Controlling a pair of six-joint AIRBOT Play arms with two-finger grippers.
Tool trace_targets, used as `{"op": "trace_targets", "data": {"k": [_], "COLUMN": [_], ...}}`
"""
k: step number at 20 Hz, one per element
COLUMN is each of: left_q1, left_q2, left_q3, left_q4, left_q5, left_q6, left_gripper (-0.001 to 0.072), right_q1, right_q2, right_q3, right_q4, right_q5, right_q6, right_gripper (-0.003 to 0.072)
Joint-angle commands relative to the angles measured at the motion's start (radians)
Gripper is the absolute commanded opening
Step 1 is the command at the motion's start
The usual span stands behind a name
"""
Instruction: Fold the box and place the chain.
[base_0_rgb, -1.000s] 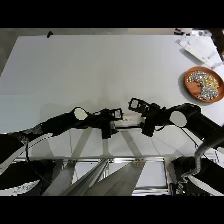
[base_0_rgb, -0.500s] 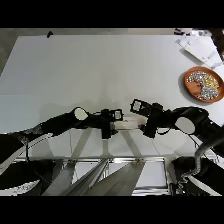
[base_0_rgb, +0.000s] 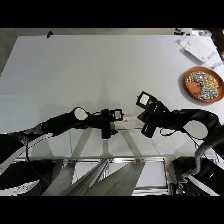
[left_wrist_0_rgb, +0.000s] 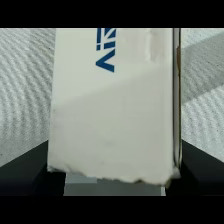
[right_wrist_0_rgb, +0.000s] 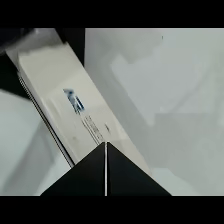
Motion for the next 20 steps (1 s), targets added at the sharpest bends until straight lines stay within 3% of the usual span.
{"op": "trace_targets", "data": {"k": [1,3,9,20], "left_q1": [0.000,0.000,0.000,0.000], "left_q2": [0.001,0.001,0.001,0.001], "left_q3": [0.000,0.000,0.000,0.000], "left_q4": [0.000,0.000,0.000,0.000], "left_q5": [0.001,0.001,0.001,0.001], "left_q6": [-0.001,0.000,0.000,0.000], "left_gripper": [0.0392,0.0392,0.0392,0.0392], "right_q1": [0.001,0.001,0.001,0.001], "right_q2": [0.005,0.005,0.005,0.004], "right_q3": [-0.051,-0.110,-0.312,-0.373], "right_q4": [0.269,0.387,0.670,0.685], "right_q5": [-0.187,-0.265,-0.341,-0.333], "right_q6": [0.049,0.000,-0.170,-0.208], "right_gripper": [0.0004,0.0004,0.0003,0.0003]}}
